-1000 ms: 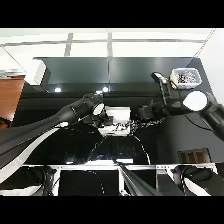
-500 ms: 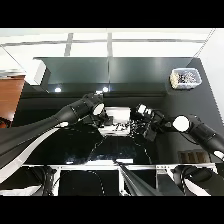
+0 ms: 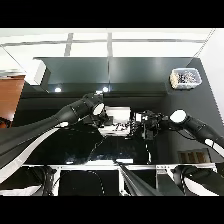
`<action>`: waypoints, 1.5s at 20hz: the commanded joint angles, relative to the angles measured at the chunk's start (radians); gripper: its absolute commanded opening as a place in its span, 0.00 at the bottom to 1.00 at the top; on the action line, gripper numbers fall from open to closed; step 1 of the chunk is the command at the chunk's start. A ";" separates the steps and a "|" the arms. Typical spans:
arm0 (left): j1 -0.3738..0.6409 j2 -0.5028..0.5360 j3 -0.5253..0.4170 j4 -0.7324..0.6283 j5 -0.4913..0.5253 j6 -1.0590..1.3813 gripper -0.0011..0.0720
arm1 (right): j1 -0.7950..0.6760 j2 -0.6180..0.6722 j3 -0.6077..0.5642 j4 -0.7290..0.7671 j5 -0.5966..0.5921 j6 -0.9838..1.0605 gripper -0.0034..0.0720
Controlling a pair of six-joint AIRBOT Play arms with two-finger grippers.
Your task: Fold the box and place the chain.
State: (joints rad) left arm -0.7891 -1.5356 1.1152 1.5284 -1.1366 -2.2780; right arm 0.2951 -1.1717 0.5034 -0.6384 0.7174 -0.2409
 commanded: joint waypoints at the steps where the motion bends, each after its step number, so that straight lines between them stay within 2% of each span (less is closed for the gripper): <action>1: 0.001 -0.001 0.000 0.000 0.001 0.000 0.06 | -0.004 -0.026 0.002 0.080 -0.039 -0.043 1.00; 11: 0.001 -0.001 0.000 0.000 0.001 0.000 0.06 | -0.004 -0.052 0.002 0.087 -0.024 -0.025 0.99; 14: 0.001 -0.001 0.000 0.000 0.001 0.000 0.06 | -0.004 -0.052 0.002 0.087 -0.005 0.019 0.59; 15: 0.001 -0.001 0.000 0.000 0.001 0.000 0.06 | -0.004 -0.051 0.002 0.087 -0.002 0.028 0.37; 16: 0.001 -0.001 0.000 0.000 0.000 0.000 0.06 | -0.004 -0.051 0.002 0.087 0.006 0.029 0.06; 19: 0.001 -0.001 0.000 0.000 -0.002 0.000 0.06 | -0.005 -0.025 0.002 0.082 0.003 0.143 0.07; 21: 0.001 -0.001 0.000 0.000 -0.002 0.000 0.06 | -0.015 0.026 0.005 0.061 -0.011 0.304 0.07; 23: 0.001 -0.001 0.000 0.000 -0.002 0.000 0.06 | -0.021 0.106 0.031 -0.040 0.006 0.515 0.07; 27: 0.001 -0.001 0.000 0.000 -0.002 0.000 0.06 | -0.021 0.292 0.142 -0.269 0.134 0.850 0.07; 30: 0.001 -0.001 0.000 0.000 -0.002 0.000 0.06 | -0.021 0.351 0.180 -0.311 0.208 0.885 0.07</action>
State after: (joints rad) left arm -0.7891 -1.5356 1.1152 1.5280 -1.1374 -2.2780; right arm 0.2749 -0.8902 0.6426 -0.8551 0.8425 0.5068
